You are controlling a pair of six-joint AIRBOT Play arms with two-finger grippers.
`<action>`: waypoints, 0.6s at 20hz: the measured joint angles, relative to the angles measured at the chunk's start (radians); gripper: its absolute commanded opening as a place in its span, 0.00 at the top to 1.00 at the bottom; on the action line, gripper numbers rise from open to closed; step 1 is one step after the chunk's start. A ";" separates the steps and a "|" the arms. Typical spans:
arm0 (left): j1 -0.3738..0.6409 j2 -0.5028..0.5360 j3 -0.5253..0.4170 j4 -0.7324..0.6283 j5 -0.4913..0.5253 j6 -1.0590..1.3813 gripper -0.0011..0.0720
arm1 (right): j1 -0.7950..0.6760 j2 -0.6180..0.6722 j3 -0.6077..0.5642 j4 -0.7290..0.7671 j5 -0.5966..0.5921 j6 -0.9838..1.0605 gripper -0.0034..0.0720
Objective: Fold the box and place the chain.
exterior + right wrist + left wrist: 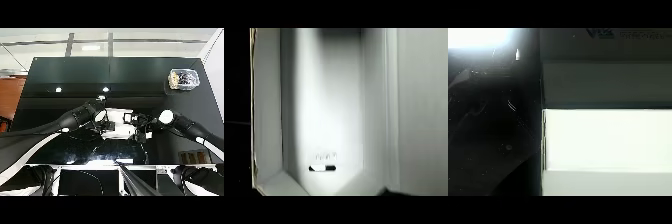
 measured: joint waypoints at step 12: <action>0.000 0.005 0.000 0.008 -0.008 0.001 0.95 | -0.056 0.144 0.001 -0.124 0.103 0.019 0.00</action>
